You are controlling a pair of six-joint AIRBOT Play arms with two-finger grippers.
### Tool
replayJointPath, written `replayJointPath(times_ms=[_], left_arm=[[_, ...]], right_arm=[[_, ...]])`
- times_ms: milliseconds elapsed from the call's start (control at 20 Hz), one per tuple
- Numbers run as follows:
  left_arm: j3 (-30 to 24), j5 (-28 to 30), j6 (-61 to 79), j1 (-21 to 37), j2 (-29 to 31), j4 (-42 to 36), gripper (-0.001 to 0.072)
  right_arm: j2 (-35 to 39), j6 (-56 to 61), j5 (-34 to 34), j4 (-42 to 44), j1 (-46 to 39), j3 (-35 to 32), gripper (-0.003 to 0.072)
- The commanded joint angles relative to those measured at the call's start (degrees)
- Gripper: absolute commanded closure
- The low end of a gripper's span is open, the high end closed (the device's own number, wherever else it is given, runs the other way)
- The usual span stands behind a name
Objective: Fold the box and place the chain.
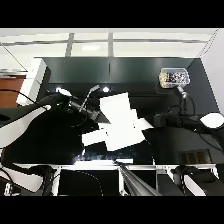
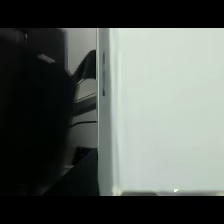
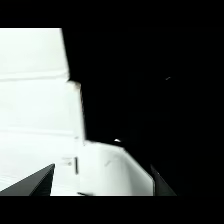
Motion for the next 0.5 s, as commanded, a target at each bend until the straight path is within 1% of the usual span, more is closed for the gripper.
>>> replayJointPath(times_ms=[0,50,100,150,200,250,300,350,400,450], left_arm=[[1.01,5.01,0.68,-2.49,6.03,6.58,0.069],[0.48,9.79,1.14,-4.02,9.33,8.22,0.069],[-1.18,16.94,3.5,-5.81,13.35,8.33,0.069],[-4.02,25.9,6.08,-7.41,17.33,6.58,0.0688],[-7.85,34.47,10.67,-8.87,21.18,2.4,0.0682],[-11.37,39.76,16.98,-9.79,23.93,0.39,0.0682],[-13.99,41.18,22.67,-10.16,25.46,1.6,0.0682],[-15.85,40.41,27.93,-10.16,26.12,4.57,0.0682],[-17.14,39.1,31.26,-10.16,26.14,8.46,0.0682],[-18.08,39.12,31.91,-10.29,25.92,10.16,0.0682]], right_arm=[[0.04,0.59,7.76,-12.83,-5.16,7.76,-0.0025],[0.04,0.17,10.01,-16.33,-6.14,10.12,-0.0024],[0.04,0.15,11.13,-19.8,-6.32,11.87,-0.0025],[0.04,0.15,11.21,-22.88,-6.32,13.07,-0.0025],[0.04,0.15,10.23,-24.26,-6.32,13.46,-0.0025],[0.04,0.15,8.41,-24.59,-6.32,13.46,-0.0025],[0.04,0.24,6.08,-24.11,-6.32,13.46,-0.0025],[0.04,1.03,5.2,-23.04,-6.32,13.46,-0.0025],[-0.2,0.96,5.53,-22.91,-5.81,13.29,-0.0025],[-0.35,-0.02,5.79,-22.93,-4.61,12.46,-0.0025]])
